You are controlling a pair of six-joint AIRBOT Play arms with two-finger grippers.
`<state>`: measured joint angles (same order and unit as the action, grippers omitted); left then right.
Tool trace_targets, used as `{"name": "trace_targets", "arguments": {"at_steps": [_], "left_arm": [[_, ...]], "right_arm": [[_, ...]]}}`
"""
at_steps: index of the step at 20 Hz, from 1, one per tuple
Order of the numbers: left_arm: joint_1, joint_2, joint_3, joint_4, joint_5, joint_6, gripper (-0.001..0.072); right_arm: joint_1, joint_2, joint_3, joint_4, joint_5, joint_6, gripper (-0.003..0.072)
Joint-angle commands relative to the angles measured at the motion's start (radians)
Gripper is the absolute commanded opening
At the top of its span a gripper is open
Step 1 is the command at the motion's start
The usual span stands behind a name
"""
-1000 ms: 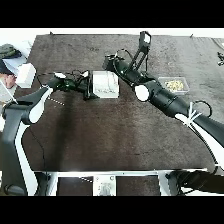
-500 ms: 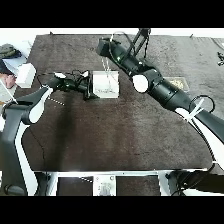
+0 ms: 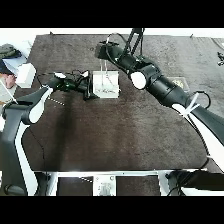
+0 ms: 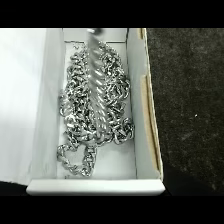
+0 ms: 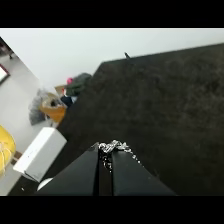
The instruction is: Fold the box and place the chain.
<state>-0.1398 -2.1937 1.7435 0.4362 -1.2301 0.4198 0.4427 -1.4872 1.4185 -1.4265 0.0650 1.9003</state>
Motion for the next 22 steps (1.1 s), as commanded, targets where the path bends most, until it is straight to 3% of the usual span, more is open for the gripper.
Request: {"name": "trace_targets", "arguments": {"at_steps": [1, 3, 4, 5, 6, 10, 14, 16, 17, 19, 22], "left_arm": [[0.000, 0.000, 0.000, 0.000, 0.000, 0.000, 0.0282], [0.000, 0.000, 0.000, 0.000, 0.000, 0.000, 0.0282], [0.000, 0.000, 0.000, 0.000, 0.000, 0.000, 0.0282], [0.000, 0.000, 0.000, 0.000, 0.000, 0.000, 0.0282], [0.000, 0.000, 0.000, 0.000, 0.000, 0.000, 0.0282], [0.000, 0.000, 0.000, 0.000, 0.000, 0.000, 0.0282], [0.000, 0.000, 0.000, 0.000, 0.000, 0.000, 0.0282], [0.000, 0.000, 0.000, 0.000, 0.000, 0.000, 0.0282], [0.000, 0.000, 0.000, 0.000, 0.000, 0.000, 0.0282], [0.000, 0.000, 0.000, 0.000, 0.000, 0.000, 0.0282], [0.000, 0.000, 0.000, 0.000, 0.000, 0.000, 0.0282]], "right_arm": [[-0.002, -0.048, 0.002, -0.007, 0.097, -0.001, -0.0010], [-0.003, -0.085, 0.002, -0.010, 0.151, -0.001, -0.0010], [-0.005, -0.101, 0.002, -0.011, 0.174, -0.003, 0.0049], [-0.011, -0.112, 0.002, -0.011, 0.203, -0.032, 0.0269], [-0.021, -0.116, 0.002, -0.014, 0.245, -0.071, 0.0416], [-0.105, -0.101, -0.003, -0.047, 0.462, -0.235, 0.0416], [-0.232, -0.103, -0.025, -0.024, 0.546, -0.378, 0.0415], [-0.293, -0.128, -0.029, 0.075, 0.567, -0.521, 0.0415], [-0.325, -0.151, -0.028, 0.169, 0.584, -0.633, 0.0371], [-0.372, -0.208, -0.011, 0.336, 0.626, -0.845, 0.0373], [-0.409, -0.325, 0.093, 0.431, 0.760, -1.073, 0.0373]]}}
